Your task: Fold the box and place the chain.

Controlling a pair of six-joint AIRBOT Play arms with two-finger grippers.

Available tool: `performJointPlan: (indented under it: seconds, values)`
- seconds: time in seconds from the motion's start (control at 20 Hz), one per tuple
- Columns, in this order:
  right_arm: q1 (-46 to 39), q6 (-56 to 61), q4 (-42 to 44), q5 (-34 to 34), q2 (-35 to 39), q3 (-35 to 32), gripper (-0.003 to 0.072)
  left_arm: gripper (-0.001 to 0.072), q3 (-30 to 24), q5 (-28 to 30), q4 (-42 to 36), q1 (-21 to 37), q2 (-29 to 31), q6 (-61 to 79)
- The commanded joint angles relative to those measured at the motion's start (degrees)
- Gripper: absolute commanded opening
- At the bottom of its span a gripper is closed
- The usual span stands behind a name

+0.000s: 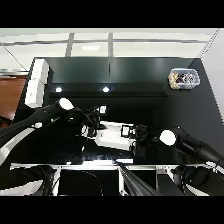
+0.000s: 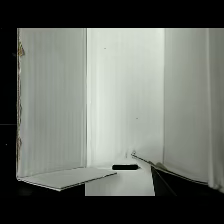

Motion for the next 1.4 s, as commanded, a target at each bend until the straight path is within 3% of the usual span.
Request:
performJointPlan:
  seconds: [0.0, 0.5, 0.75, 1.15, 1.35]
  values:
    - [0.5, 2.2, 0.8, -2.7, 0.7, 0.3, 0.07, 0.0026, 0.0, 0.2, -0.1, 0.0, 0.0, -0.1]
    - [-5.5, 4.5, -4.4, -2.7, 6.7, 0.4, 0.07, 0.0026, 0.0, 0.2, 0.0, 0.0, 0.0, -0.1]
    - [-5.6, -6.2, -4.1, -3.9, 6.7, 0.4, 0.07, 0.0026, 0.0, 0.2, -0.1, 0.0, 0.0, -0.1]
    - [-6.6, -9.6, 3.6, -6.0, 5.4, 0.4, 0.07, 0.0026, 0.0, 0.0, -0.1, 0.0, 0.0, -0.1]
    - [-6.6, -18.6, 9.4, -3.9, 1.2, 0.5, 0.07, 0.0026, 0.0, 0.0, -0.1, 0.0, 0.0, -0.1]
